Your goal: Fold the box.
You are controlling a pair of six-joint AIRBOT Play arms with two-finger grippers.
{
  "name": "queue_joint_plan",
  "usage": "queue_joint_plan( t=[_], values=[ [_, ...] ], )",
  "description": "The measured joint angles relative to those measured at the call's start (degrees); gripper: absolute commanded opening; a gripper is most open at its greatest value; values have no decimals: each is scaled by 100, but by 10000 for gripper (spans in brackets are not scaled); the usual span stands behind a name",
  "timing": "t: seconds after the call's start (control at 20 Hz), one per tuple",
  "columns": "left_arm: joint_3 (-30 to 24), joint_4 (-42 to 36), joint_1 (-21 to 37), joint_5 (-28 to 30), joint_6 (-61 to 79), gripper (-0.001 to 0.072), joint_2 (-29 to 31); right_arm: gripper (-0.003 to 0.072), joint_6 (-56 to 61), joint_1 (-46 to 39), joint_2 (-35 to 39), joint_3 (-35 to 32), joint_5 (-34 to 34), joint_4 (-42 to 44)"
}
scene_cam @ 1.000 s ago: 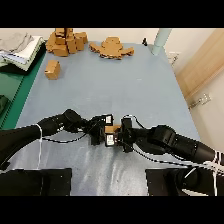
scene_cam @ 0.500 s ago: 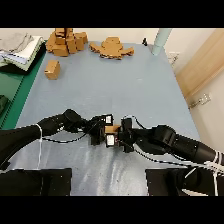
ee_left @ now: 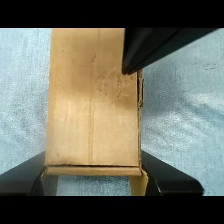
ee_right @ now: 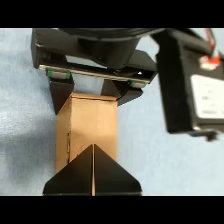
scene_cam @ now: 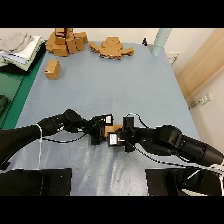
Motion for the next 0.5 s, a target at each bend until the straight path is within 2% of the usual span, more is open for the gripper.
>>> queue_joint_plan(
  t=[0.25, 0.35, 0.5],
  values=[
    [0, 2, 2, 0, 0, 424, 0, 4, 428, 0, -70, 109, -372, -186],
    [0, 0, 2, 0, 0, 424, 0, 4, 1502, -20, 31, 275, -916, -625],
    [0, 0, 2, -2, 0, 424, 0, 4, 3738, -297, 107, 546, -2131, -1172]
  ],
)
